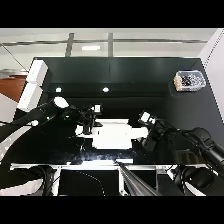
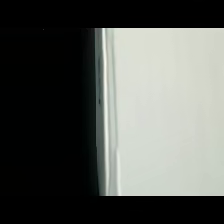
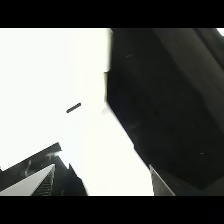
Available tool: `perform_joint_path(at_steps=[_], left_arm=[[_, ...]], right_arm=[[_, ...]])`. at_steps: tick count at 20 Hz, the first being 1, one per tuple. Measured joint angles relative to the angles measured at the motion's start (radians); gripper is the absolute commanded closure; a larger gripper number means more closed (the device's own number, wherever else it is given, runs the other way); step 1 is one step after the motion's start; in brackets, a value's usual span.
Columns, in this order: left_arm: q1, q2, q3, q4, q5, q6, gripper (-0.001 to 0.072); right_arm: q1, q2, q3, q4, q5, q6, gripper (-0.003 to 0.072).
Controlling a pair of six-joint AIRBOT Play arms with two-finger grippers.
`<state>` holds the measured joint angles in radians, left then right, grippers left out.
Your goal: Fold the box and place the chain.
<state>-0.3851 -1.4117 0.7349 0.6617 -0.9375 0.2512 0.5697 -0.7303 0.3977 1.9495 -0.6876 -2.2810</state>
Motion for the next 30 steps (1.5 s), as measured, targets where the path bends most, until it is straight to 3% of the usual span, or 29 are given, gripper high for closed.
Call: perform_joint_path(at_steps=[10,24,30], left_arm=[[0.000,0.000,0.000,0.007,0.000,-0.003,0.0685],[0.000,0.000,0.000,0.008,-0.001,0.000,0.0685],[0.000,0.000,0.000,0.007,0.002,-0.005,0.0684]], right_arm=[[0.145,-0.133,-0.001,-0.013,0.021,-0.188,-0.0004],[0.227,-0.223,-0.001,0.069,0.228,-0.365,-0.0003],[0.235,-0.229,0.000,0.089,0.177,-0.383,-0.0003]])
